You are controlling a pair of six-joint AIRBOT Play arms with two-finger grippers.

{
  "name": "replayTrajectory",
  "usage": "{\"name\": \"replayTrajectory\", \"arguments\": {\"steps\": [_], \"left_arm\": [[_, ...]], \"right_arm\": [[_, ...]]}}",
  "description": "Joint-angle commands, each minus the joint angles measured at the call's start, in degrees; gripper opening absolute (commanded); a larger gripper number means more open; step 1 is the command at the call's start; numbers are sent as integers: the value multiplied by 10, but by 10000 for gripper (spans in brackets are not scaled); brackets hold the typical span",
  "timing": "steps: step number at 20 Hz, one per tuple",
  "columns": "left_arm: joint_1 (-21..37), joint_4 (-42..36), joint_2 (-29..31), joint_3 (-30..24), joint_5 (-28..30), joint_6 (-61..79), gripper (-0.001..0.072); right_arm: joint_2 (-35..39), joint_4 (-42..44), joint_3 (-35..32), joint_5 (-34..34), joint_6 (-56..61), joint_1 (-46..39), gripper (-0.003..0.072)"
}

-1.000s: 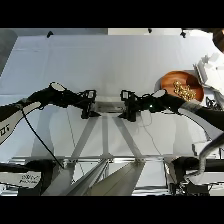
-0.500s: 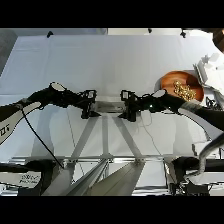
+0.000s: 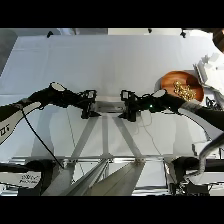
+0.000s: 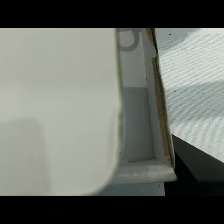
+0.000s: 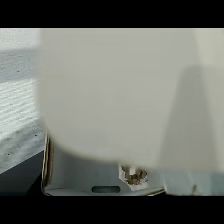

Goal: Fold the box and place the chain.

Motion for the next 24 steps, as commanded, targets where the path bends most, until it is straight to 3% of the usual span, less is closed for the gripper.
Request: {"name": "replayTrajectory", "arguments": {"steps": [1, 3, 8, 14, 16, 17, 22, 24], "left_arm": [[0, 0, 0, 0, 0, 0, 276], [0, 0, 0, 0, 0, 0, 276], [0, 0, 0, 0, 0, 0, 276], [0, 0, 0, 0, 0, 0, 276], [0, 0, 0, 0, 0, 0, 276], [0, 0, 0, 0, 0, 0, 276], [0, 0, 0, 0, 0, 0, 276], [0, 0, 0, 0, 0, 0, 276]], "right_arm": [[0, 0, 0, 12, 0, 0, 418], [1, 0, 0, 7, 6, 0, 704], [41, -96, 0, -4, 17, -1, 702], [117, -310, 0, -14, 189, -1, 692], [146, -345, 0, -7, 240, -1, 630], [161, -360, 0, 0, 257, -1, 563], [231, -393, 0, 44, 295, -1, 39], [247, -350, 0, 64, 295, -1, 9]]}}
